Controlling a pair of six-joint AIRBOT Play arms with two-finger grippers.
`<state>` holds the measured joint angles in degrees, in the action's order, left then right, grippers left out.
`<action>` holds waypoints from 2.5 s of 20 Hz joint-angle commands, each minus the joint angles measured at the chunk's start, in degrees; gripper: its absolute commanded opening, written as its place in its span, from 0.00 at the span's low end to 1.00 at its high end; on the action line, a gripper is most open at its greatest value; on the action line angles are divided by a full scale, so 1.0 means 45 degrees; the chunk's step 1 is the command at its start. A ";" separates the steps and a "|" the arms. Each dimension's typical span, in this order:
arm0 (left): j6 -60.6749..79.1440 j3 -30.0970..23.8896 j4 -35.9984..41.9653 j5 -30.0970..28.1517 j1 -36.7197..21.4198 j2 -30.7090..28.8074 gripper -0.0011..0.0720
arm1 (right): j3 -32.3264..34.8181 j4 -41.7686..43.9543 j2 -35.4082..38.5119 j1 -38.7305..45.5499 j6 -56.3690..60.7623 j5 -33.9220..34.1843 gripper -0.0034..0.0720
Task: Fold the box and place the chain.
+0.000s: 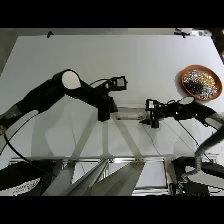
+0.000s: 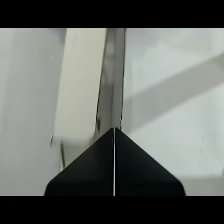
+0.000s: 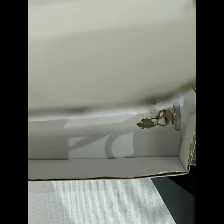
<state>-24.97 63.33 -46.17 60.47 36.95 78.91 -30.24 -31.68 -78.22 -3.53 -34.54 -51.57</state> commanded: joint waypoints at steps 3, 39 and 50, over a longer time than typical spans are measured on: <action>-0.0131 -0.0010 0.2084 -0.4653 0.0709 0.1171 0.02 | 0.0005 0.0000 0.0010 0.0010 0.0005 -0.0010 0.47; 0.2584 -0.1559 -0.4012 0.0107 -0.0418 -0.0534 0.12 | 0.0005 0.0000 0.0010 0.0005 0.0005 -0.0010 0.47; 0.4828 -0.2195 -0.1336 -0.2841 -0.0578 0.1433 0.60 | 0.0005 0.0000 0.0015 0.0005 0.0005 -0.0010 0.47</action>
<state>-7.14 53.63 -55.96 50.85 33.91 83.35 -30.24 -31.68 -78.19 -3.53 -34.54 -51.62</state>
